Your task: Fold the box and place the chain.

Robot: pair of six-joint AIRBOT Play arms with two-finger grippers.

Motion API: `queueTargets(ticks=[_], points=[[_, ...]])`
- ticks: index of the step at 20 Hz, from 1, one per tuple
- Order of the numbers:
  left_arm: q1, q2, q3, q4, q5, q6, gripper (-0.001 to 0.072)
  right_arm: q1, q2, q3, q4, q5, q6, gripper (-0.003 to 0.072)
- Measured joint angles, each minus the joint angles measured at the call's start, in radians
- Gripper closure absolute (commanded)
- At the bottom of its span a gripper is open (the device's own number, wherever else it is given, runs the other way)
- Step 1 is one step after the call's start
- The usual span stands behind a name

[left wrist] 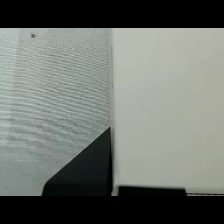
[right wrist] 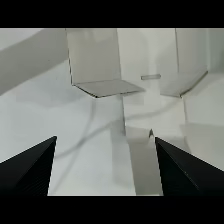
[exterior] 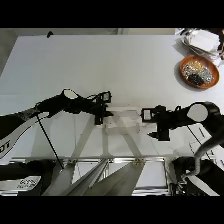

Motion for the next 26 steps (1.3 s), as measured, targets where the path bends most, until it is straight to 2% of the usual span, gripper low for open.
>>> queueTargets(ticks=[3, 8, 16, 26], points=[[0.0, 0.0, 0.0, 0.0, 0.0, 0.0, 0.07, 0.103, -0.001, -0.057, -0.037, -0.107, -0.023, -0.0005], [0.0, 0.0, 0.0, 0.0, -0.001, 0.0, 0.07, 0.24, 0.0, -0.131, -0.088, -0.303, 0.092, -0.0004], [0.0, 0.0, 0.0, 0.0, -0.001, 0.0, 0.07, 0.291, -0.013, -0.149, -0.106, -0.475, 0.283, -0.0003], [0.0, 0.0, 0.0, 0.0, -0.001, 0.0, 0.07, 0.284, -0.05, -0.133, -0.107, -0.53, 0.322, -0.0003]])
